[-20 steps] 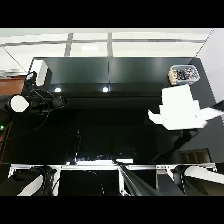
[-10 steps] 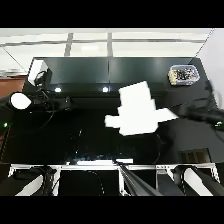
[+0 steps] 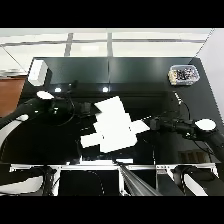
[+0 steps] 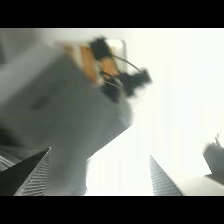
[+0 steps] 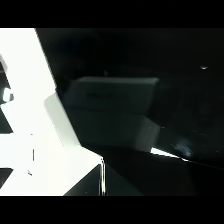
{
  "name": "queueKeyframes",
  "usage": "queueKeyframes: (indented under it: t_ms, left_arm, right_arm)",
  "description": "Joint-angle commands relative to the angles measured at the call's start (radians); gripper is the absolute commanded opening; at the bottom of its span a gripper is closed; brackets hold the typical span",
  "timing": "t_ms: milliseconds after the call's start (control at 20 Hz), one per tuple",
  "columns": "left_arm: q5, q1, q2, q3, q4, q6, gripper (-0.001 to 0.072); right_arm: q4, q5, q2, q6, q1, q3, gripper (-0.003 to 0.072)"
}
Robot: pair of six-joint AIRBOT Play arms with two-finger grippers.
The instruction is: Fold the box and place the chain.
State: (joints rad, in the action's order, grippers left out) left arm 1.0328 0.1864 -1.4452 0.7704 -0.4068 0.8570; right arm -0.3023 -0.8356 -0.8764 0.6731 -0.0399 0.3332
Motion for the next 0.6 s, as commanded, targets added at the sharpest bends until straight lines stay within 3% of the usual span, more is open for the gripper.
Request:
queueKeyframes:
  t_ms: [0,100,300,400,550]
  left_arm:
    - [0.172,0.058,-0.125,0.044,0.082,-0.221,0.0700]
    - [0.308,0.073,-0.173,0.081,0.056,-0.291,0.0700]
    - [0.364,0.072,-0.187,0.101,-0.089,-0.294,0.0664]
    - [0.396,0.072,-0.188,0.101,-0.109,-0.315,0.0574]
    - [0.405,0.072,-0.189,0.108,-0.111,-0.335,0.0358]
  right_arm:
    - [0.015,0.036,0.003,0.000,-0.049,-0.007,0.0011]
    - [0.015,0.036,0.003,0.000,-0.049,-0.007,0.0011]
    - [0.016,0.036,0.003,0.000,-0.049,-0.007,0.0011]
    - [0.016,0.036,0.003,0.000,-0.049,-0.007,0.0011]
    - [0.015,0.036,0.003,0.000,-0.049,-0.007,0.0011]
